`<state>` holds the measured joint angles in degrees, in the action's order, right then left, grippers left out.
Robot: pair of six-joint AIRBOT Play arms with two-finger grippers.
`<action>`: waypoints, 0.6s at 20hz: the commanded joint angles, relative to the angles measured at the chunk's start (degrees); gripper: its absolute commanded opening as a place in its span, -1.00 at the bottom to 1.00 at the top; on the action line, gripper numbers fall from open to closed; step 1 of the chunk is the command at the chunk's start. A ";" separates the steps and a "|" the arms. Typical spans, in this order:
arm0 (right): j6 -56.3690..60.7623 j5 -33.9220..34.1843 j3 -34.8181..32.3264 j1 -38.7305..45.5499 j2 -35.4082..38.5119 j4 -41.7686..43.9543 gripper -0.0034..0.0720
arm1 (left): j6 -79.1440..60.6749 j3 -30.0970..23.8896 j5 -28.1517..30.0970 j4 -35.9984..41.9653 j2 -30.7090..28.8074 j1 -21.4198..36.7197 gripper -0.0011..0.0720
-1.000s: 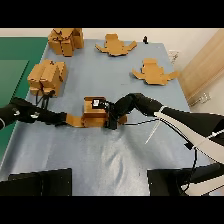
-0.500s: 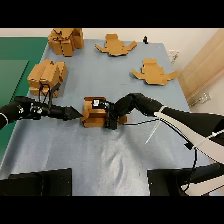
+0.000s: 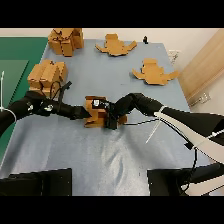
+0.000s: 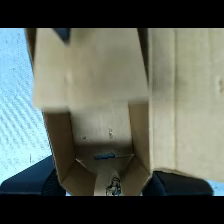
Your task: Fold the box.
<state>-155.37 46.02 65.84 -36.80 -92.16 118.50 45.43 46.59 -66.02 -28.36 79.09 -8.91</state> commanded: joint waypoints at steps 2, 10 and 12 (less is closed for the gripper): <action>-0.04 -0.04 0.02 -0.04 -0.02 0.02 0.65 | 24.98 7.26 2.73 -19.58 0.04 -6.93 0.37; -0.02 -0.07 0.02 -0.04 -0.02 0.07 0.65 | 40.17 15.93 -4.76 -39.82 -1.22 -11.82 0.37; -0.02 -0.07 0.02 -0.04 -0.02 0.07 0.65 | 40.22 15.91 -4.46 -39.78 -1.18 -11.85 0.37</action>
<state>-155.54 46.00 65.84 -36.88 -92.16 118.67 81.76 61.30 -68.25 -64.25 78.15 -20.23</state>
